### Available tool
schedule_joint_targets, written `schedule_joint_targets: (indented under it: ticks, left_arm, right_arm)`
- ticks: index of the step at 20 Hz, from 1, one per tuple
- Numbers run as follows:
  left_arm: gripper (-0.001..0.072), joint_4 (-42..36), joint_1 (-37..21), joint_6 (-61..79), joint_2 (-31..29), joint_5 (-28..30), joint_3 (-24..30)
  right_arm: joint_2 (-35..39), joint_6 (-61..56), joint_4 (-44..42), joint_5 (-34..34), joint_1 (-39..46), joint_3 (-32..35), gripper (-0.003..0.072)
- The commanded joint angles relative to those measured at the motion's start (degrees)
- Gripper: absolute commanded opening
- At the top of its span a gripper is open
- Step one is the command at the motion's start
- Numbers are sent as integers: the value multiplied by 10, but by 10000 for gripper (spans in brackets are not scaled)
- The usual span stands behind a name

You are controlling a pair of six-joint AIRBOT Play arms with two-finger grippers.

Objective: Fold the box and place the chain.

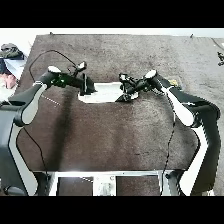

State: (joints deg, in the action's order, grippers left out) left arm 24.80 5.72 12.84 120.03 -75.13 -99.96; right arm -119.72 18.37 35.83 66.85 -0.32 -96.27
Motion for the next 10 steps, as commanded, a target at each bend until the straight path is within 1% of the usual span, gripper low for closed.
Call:
schedule_joint_targets:
  ticks: [1, 3, 4, 5, 6, 7, 9, 10]
  left_arm:
    - [355, 0, -27, -59, -18, -55, -17]
    - [355, -1, -42, -103, -27, -107, -35]
    - [281, 0, -46, -126, -30, -140, -45]
    - [10, 0, -46, -143, -36, -169, -50]
    - [8, 1, -46, -145, -45, -180, -52]
    - [6, 1, -42, -145, -56, -176, -51]
    - [5, 1, -35, -145, -85, -147, -44]
    - [4, 1, -31, -142, -104, -131, -30]
  right_arm:
    - [0, 0, -1, 0, 0, 0, 435]
    - [0, 0, -1, 0, 0, 0, 435]
    - [0, 0, -1, 0, 0, 0, 435]
    - [0, 0, -1, 0, 0, 0, 435]
    - [0, 0, -1, 0, 0, 0, 435]
    - [0, 0, -1, 0, 0, 0, 435]
    - [0, 0, -1, 0, 0, 0, 435]
    - [0, 0, 0, 0, 0, 0, 435]
